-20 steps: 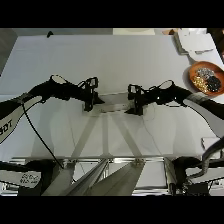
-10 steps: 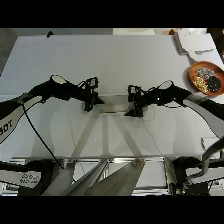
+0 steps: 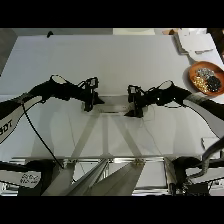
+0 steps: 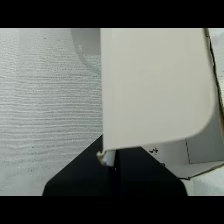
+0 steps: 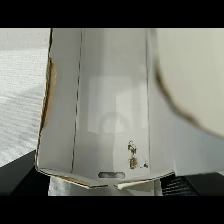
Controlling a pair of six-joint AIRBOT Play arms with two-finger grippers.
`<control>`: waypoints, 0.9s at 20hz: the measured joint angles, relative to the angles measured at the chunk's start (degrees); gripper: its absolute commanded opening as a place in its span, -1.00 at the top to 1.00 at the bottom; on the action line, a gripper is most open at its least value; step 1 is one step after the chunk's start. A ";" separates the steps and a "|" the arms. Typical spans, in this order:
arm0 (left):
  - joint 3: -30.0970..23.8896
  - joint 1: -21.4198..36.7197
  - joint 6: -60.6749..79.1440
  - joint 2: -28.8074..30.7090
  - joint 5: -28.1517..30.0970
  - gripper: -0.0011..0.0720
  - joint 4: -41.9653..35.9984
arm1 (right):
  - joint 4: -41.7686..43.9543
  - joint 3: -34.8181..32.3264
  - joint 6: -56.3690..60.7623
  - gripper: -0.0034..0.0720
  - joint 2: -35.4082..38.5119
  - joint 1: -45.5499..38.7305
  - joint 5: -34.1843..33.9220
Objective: Fold the box and place the chain.
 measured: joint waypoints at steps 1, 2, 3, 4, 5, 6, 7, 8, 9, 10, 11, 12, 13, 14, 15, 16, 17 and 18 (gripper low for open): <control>0.00 0.00 0.00 0.00 0.00 0.93 -0.02 | 0.00 0.00 0.00 -0.89 0.00 0.00 0.00; 0.00 0.00 0.00 0.00 0.00 0.93 -0.02 | 0.00 0.00 0.00 -0.89 0.00 0.00 0.00; 0.00 0.00 0.00 0.00 0.00 0.93 -0.02 | 0.00 0.00 0.00 -0.87 0.00 0.00 -0.02; 0.00 0.00 0.00 0.00 0.00 0.93 -0.02 | -0.02 0.00 0.00 -0.78 0.00 0.00 -0.02; 0.00 0.00 0.00 -0.02 0.00 0.93 -0.02 | 0.00 0.00 0.00 -0.78 0.00 0.00 -0.07; 0.00 0.00 0.00 -0.02 0.00 0.93 -0.02 | 0.00 0.00 0.00 -0.78 0.00 0.00 -0.09; 0.00 0.00 0.00 -0.02 0.00 0.93 -0.02 | 0.00 0.00 -0.02 -0.69 0.00 0.00 -0.15; 0.00 0.00 0.00 -0.02 0.00 0.93 -0.02 | 0.00 0.00 -0.02 -0.41 0.00 0.02 -0.31; 0.00 -0.02 0.00 0.00 -0.04 0.93 -0.02 | 0.04 0.00 0.04 -0.33 0.02 0.02 -0.61; 0.00 -0.02 0.00 0.00 -0.04 0.93 -0.02 | 0.04 0.00 0.02 -0.33 0.00 0.00 -0.74; 0.00 -0.02 0.00 0.00 -0.04 0.93 -0.02 | 0.02 0.00 0.00 -0.33 0.00 0.02 -0.90; 0.00 -0.02 0.00 -0.02 -0.02 0.93 -0.02 | 0.00 0.00 0.00 -0.33 0.02 0.02 -1.07; -0.02 -0.02 0.00 -0.02 -0.02 0.93 -0.02 | 0.00 0.00 0.00 -0.33 0.02 0.02 -1.14; 0.00 -0.02 0.00 -0.02 -0.02 0.93 -0.02 | 0.00 0.00 0.00 -0.33 0.02 0.02 -1.22; 0.00 -0.02 0.00 0.00 0.00 0.93 -0.04 | 0.00 0.00 -0.02 -0.33 0.00 0.02 -1.29; 0.00 -0.02 0.00 0.00 -0.02 0.93 -0.02 | -0.02 0.00 -0.02 -0.33 0.02 0.02 -1.49; -0.02 -0.02 0.00 -0.02 0.00 0.93 -0.04 | 0.00 0.00 -0.02 -0.33 0.02 0.02 -1.51; 0.00 -0.02 0.00 0.00 0.00 0.93 -0.04 | -0.02 0.00 -0.02 -0.33 0.02 0.02 -1.53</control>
